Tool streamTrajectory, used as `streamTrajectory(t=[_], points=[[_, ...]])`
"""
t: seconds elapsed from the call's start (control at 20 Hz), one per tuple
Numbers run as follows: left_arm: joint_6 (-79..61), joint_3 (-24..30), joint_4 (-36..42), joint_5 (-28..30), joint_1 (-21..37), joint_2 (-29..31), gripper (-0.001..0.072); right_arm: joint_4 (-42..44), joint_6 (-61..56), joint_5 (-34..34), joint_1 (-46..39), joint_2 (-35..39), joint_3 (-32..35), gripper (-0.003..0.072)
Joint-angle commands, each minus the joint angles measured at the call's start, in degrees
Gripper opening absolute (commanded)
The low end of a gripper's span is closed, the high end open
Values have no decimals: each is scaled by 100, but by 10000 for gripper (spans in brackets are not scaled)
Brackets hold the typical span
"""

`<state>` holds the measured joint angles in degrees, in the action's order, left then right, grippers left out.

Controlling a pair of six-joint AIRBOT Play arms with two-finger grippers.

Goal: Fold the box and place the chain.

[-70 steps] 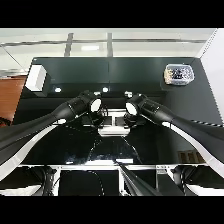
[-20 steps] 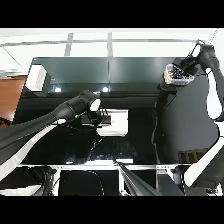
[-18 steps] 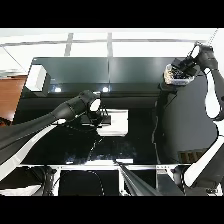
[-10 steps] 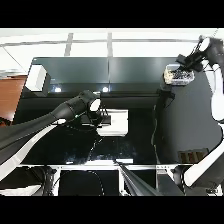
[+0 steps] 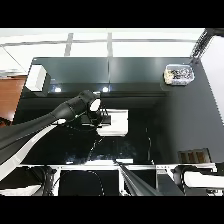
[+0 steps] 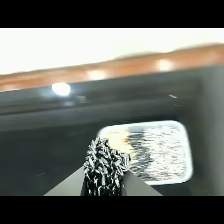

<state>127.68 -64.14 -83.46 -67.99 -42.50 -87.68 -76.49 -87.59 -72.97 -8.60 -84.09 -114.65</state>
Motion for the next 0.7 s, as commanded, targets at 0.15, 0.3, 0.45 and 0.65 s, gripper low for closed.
streamTrajectory(t=[0.15, 0.3, 0.45, 0.65], points=[[0, -2, 0, 0, 4, 0, 26, 1283, 345, -776, 103, 1930, 1126, 14], [0, -2, 2, 0, 4, 0, 25, 1392, 323, -1049, 610, 2590, 2033, 14], [0, -2, 2, -2, 4, 0, 25, 1576, 319, -1794, 1287, 2680, 2909, 14], [0, -2, 0, -2, 4, 0, 25, 2627, 420, -1561, 2055, 2673, 4159, 14]])
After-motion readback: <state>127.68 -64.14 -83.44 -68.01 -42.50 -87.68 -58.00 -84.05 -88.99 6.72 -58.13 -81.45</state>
